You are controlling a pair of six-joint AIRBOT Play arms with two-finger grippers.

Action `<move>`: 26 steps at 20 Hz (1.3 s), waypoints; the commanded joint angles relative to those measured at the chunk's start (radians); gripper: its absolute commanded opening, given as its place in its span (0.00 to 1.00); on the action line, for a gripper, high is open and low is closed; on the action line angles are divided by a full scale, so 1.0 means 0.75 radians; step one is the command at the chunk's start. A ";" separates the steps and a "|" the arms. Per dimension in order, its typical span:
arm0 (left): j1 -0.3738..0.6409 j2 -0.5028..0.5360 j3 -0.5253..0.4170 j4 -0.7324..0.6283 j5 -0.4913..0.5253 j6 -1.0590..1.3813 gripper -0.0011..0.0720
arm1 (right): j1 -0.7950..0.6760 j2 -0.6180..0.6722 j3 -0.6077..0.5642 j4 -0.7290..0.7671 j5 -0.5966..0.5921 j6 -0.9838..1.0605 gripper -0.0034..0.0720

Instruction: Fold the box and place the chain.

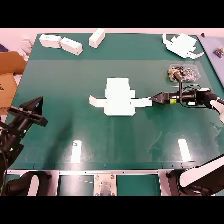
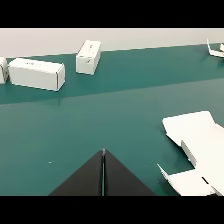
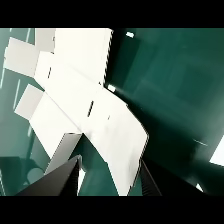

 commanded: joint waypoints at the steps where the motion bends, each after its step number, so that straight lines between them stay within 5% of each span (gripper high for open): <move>1: 0.001 0.001 0.001 0.001 -0.001 0.001 0.04 | 0.014 -0.017 0.001 -0.065 0.006 0.024 0.62; 15: 0.001 0.001 0.001 0.001 -0.001 0.001 0.04 | 0.148 -0.065 0.003 -0.039 -0.012 0.034 0.62; 26: 0.001 0.001 0.001 0.001 -0.001 0.001 0.04 | 0.273 -0.100 0.080 -0.040 -0.121 0.181 0.48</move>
